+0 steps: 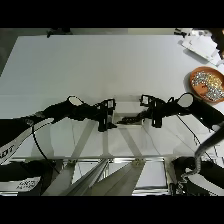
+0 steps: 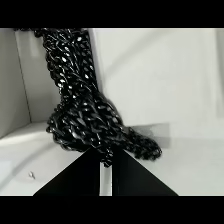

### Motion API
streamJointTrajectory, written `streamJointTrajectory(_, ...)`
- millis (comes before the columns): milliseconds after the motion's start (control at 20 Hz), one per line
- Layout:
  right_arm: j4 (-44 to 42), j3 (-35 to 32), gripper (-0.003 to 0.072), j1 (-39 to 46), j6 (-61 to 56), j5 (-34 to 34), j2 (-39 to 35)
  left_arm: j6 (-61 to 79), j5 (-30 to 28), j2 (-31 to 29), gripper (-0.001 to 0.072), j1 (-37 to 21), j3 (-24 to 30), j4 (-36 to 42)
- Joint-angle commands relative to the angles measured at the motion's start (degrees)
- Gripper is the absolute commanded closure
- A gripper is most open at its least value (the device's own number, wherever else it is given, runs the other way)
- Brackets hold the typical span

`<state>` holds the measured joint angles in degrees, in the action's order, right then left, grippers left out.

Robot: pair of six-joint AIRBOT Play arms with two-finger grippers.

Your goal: Fold the box and place the chain.

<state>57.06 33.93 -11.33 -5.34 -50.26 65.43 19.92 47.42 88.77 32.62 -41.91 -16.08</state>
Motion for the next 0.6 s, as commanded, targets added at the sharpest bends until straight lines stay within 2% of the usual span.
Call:
streamJointTrajectory(0, 4.2, 0.0, 0.0665, 0.0, -5.4, 0.7, -6.2, 0.0, 0.0, 0.0, 0.0437, 0.0, 0.0, 0.0)
streamJointTrajectory(200, 2.5, 0.0, 0.0665, 0.0, -8.5, 0.0, -14.7, 0.0, 0.0, 0.0, 0.0437, 0.0, 0.0, 0.0)
streamJointTrajectory(400, -7.9, 0.1, 0.0665, 0.0, -8.4, -0.8, -22.0, 0.0, 0.0, 0.0, 0.0437, 0.0, 0.0, 0.0)
streamJointTrajectory(550, -14.5, 1.0, 0.0665, -0.2, -8.3, -6.2, -23.0, 0.0, 0.0, 0.0, 0.0437, 0.0, 0.0, 0.0)
